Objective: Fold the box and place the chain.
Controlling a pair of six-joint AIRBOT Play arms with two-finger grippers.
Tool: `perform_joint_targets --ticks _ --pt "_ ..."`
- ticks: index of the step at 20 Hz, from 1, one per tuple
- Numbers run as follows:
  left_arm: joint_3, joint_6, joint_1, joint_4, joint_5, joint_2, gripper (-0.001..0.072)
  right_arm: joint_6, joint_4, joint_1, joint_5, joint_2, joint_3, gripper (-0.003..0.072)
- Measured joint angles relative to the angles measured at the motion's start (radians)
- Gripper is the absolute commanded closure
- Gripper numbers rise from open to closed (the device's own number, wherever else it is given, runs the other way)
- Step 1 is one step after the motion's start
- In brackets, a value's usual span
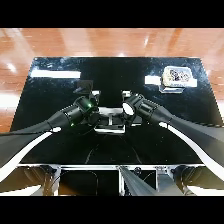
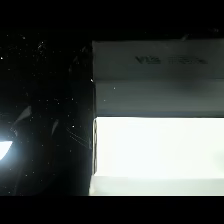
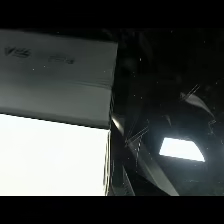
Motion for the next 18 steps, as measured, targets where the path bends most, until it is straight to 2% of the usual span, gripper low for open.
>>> perform_joint_targets --ticks 18 --pt "0.0 -0.001 0.0 0.0 -0.003 0.0 0.0683 0.0 0.003 0.0 -0.026 -0.019 0.0 0.0377"
